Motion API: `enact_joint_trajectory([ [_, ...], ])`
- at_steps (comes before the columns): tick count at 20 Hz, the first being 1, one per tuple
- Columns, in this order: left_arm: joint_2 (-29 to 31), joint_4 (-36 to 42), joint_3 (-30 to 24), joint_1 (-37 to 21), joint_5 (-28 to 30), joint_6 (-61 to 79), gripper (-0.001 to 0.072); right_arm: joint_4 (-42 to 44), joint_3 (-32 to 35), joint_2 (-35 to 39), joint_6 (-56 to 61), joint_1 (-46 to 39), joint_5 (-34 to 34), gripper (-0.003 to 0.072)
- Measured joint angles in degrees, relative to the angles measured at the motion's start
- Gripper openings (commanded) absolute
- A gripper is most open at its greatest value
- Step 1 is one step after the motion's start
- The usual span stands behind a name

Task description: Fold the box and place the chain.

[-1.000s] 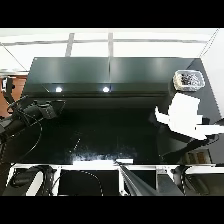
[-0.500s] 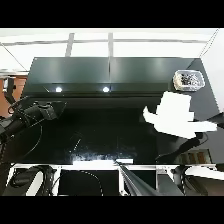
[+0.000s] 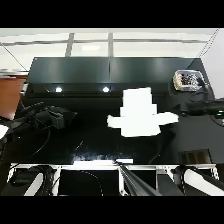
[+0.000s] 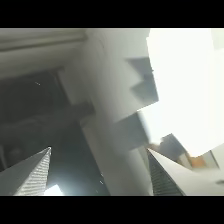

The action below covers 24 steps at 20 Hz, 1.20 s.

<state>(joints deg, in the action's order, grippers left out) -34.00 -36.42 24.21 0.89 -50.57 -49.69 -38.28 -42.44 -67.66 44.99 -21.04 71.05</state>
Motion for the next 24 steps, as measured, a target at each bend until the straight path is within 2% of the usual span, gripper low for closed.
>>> enact_joint_trajectory([
  [6, -9.6, 2.6, 0.0, 4.9, 4.5, 0.0, 0.0714, 9.2, 11.7, 11.9, -6.5, 17.0, -15.7, 0.0017],
  [11, -22.8, 8.0, 3.8, 5.7, 5.1, 0.5, 0.0714, 12.3, 16.5, 14.6, -8.5, 25.8, -23.4, 0.0016],
  [12, -25.8, 8.9, 5.4, 5.9, 3.8, 1.2, 0.0714, 12.5, 16.8, 14.8, -8.6, 26.8, -24.1, 0.0017],
  [17, -41.8, 11.8, 15.8, 7.2, -10.0, 10.0, 0.0706, 13.0, 17.6, 15.2, -8.8, 29.1, -26.0, 0.0017],
  [20, -49.1, 10.8, 21.1, 9.4, -17.1, 13.9, 0.0673, 13.1, 17.7, 15.3, -8.8, 29.5, -26.4, 0.0017],
  [22, -52.2, 8.9, 23.4, 11.0, -19.5, 15.1, 0.0512, 13.1, 17.7, 15.3, -8.8, 29.6, -26.6, 0.0017],
  [24, -54.6, 7.3, 24.8, 12.4, -21.0, 15.8, 0.0497, 13.1, 17.7, 15.3, -8.8, 29.7, -26.8, 0.0017],
])
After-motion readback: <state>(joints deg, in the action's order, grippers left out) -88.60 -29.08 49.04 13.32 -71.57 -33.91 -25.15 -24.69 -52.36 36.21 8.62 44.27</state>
